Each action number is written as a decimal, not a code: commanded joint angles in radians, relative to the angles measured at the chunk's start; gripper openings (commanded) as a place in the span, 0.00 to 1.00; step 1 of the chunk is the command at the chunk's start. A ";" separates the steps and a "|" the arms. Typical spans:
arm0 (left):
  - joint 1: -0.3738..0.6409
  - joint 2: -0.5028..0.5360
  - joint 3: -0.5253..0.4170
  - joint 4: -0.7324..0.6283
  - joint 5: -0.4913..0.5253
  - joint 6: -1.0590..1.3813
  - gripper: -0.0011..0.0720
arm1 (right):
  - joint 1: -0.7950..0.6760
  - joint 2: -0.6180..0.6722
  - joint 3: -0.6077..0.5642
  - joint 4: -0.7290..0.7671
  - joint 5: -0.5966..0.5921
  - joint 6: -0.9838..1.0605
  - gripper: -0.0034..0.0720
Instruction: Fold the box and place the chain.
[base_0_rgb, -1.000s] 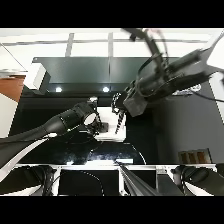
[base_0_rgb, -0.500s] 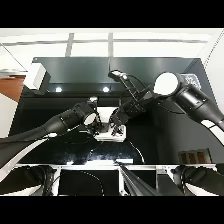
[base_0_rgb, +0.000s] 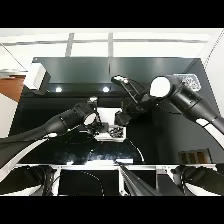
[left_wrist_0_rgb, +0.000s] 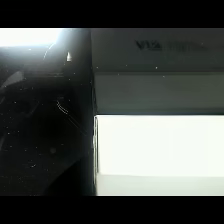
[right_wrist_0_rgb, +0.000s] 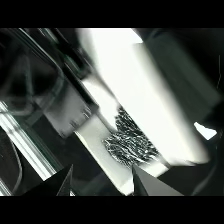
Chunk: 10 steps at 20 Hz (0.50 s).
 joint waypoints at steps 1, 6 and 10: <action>0.000 -0.001 0.000 0.000 -0.001 0.001 0.05 | -0.108 0.063 -0.001 -0.027 0.098 0.001 0.63; 0.000 0.000 0.000 0.000 0.000 0.001 0.05 | -0.258 0.229 -0.174 -0.105 0.035 -0.035 0.63; 0.000 0.000 0.000 0.001 0.003 0.001 0.05 | -0.257 0.259 -0.449 0.019 -0.171 -0.126 0.63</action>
